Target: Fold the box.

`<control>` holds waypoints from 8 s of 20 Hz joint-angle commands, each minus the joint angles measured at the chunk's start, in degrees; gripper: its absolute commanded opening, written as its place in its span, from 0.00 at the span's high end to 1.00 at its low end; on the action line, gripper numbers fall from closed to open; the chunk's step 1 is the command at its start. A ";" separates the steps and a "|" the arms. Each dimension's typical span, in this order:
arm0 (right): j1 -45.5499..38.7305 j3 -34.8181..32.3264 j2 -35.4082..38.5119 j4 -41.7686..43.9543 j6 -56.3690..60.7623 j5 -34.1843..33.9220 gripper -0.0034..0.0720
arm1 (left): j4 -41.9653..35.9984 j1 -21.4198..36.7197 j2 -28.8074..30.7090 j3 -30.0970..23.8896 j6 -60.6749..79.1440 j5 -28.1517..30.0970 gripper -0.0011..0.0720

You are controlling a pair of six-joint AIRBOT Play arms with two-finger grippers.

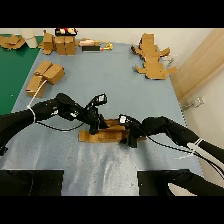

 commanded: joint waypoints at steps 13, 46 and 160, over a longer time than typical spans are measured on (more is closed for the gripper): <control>0.11 0.17 0.85 -0.20 -0.72 -3.17 0.24 | 0.02 -0.02 0.00 0.04 0.02 0.00 0.97; 2.14 0.17 0.74 -4.04 -0.72 -1.16 0.33 | -1.42 -0.02 0.00 0.04 0.04 1.46 0.97; 2.14 0.17 0.74 -4.31 -0.72 -1.22 0.33 | 25.27 -11.82 14.27 -10.05 -20.44 18.32 0.76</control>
